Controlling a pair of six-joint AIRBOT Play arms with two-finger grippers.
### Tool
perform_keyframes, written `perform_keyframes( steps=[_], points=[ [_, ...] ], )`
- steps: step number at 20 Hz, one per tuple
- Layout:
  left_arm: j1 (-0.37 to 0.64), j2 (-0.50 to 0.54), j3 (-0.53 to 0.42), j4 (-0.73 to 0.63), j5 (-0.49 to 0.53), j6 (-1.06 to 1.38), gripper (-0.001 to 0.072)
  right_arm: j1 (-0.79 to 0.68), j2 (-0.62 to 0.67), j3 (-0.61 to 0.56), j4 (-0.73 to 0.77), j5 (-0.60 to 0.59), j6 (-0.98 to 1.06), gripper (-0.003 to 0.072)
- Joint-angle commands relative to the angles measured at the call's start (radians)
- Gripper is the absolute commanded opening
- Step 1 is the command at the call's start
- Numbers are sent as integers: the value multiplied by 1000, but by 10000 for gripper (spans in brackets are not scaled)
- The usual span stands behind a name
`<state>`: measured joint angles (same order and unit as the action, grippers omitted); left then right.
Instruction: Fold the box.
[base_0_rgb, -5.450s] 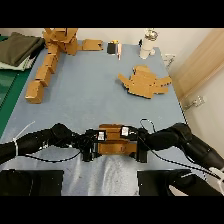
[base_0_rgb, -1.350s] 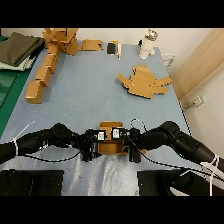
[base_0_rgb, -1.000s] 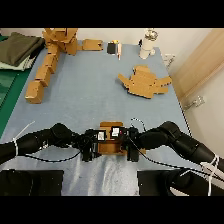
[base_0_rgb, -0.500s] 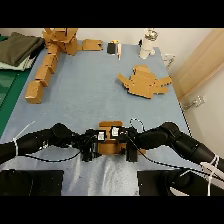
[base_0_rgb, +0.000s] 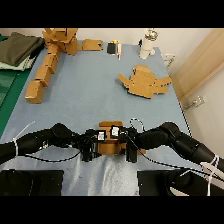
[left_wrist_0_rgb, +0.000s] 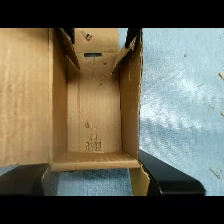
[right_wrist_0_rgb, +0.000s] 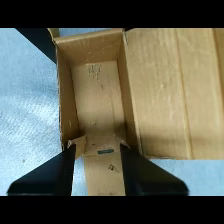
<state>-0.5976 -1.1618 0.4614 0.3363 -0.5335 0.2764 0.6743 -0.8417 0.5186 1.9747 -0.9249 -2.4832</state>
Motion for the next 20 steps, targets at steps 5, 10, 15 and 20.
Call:
perform_keyframes(
  steps=[5,10,15,20],
  points=[
    [0,0,1,0,0,0,454,-2,2,55,-342,-266,528,5],
    [0,0,1,0,0,0,454,-78,63,65,-481,-381,978,4],
    [0,0,1,0,0,0,454,-311,107,16,-453,-354,1254,5],
    [0,0,1,0,0,0,454,-366,62,-55,-282,-226,1168,4]
  ],
)
